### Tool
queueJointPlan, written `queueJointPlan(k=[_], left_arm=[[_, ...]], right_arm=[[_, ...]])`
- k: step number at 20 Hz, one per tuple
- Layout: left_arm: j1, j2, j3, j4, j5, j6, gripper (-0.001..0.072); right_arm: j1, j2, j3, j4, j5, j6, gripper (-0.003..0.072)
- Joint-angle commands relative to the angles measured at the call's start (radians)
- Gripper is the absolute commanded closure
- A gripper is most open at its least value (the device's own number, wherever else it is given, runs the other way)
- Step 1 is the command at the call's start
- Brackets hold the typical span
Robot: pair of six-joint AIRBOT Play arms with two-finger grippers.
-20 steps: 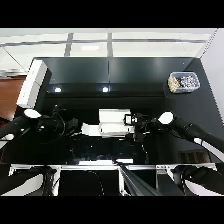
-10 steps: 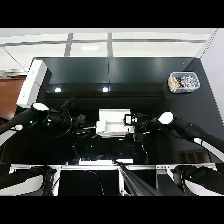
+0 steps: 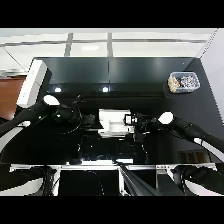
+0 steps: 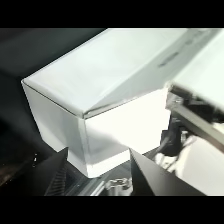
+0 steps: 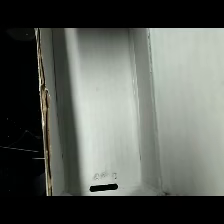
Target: Fold the box and place the chain.
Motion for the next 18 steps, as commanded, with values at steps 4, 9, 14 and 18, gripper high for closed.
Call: queueJointPlan(k=[4,9,14,18], left_arm=[[-0.110,-0.001,0.107,0.227,0.071,-0.245,0.0331],[-0.168,-0.003,0.108,0.282,0.124,-0.330,0.0383],[-0.231,-0.013,0.127,0.477,0.143,-0.555,0.0383],[-0.322,-0.058,0.208,0.644,0.140,-0.702,0.0383]], right_arm=[[0.001,0.001,0.001,0.000,0.000,0.000,0.0671],[0.001,0.001,0.001,0.000,0.000,0.001,0.0671],[0.001,0.001,0.001,0.002,-0.005,0.004,0.0671],[0.001,0.001,0.001,0.007,-0.018,0.013,0.0671]])
